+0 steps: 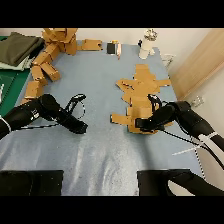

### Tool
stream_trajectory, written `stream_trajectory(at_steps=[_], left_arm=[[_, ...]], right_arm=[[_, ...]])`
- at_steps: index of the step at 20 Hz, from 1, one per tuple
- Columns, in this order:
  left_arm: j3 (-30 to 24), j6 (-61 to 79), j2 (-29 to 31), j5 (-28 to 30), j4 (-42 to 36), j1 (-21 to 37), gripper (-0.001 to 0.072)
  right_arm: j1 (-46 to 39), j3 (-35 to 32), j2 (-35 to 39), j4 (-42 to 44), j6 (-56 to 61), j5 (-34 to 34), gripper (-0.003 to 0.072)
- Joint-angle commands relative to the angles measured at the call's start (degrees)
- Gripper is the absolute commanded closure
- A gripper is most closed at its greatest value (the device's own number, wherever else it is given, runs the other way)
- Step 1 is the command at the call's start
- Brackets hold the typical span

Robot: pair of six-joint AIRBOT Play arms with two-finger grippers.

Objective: Fold the box.

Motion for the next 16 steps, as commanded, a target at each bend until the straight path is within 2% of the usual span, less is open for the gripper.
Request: stream_trajectory(at_steps=[1, 7, 8, 9, 10, 11, 12, 14, 16], left_arm=[[0.07, -0.24, 0.02, -0.04, 0.13, -0.04, 0.0696], [0.07, -0.24, 0.02, -0.04, 0.11, -0.04, 0.0696], [0.07, -0.24, 0.02, -0.04, 0.11, -0.04, 0.0695], [0.07, -0.24, 0.02, -0.04, 0.11, -0.04, 0.0696], [0.07, -0.24, 0.02, -0.04, 0.13, -0.04, 0.0696], [0.07, -0.24, 0.02, -0.04, 0.13, -0.04, 0.0696], [0.07, -0.22, 0.02, 0.07, -0.22, -0.04, 0.0696], [0.07, -0.24, 0.02, 0.63, -1.07, -0.04, 0.0696], [0.04, -0.24, 0.00, 1.33, -2.56, -0.04, 0.0696]], right_arm=[[0.04, -0.04, 0.00, 0.02, 0.07, 0.07, 0.0681], [0.02, 0.50, -0.11, 2.23, -0.13, -0.87, 0.0680], [-0.22, 1.22, -0.11, 1.44, -0.17, -2.01, 0.0660], [-1.01, 2.56, -0.11, 0.11, -0.24, -3.23, 0.0525], [-2.29, 4.37, -0.11, -1.92, -0.83, -4.09, 0.0437], [-4.63, 6.82, -0.11, -4.37, -1.27, -5.11, 0.0400], [-7.48, 9.09, -0.11, -6.58, -2.23, -6.23, 0.0326], [-15.65, 13.16, -1.01, -9.73, -6.27, -8.90, 0.0315], [-25.14, 14.75, -2.95, -8.83, -13.18, -8.94, 0.0315]])
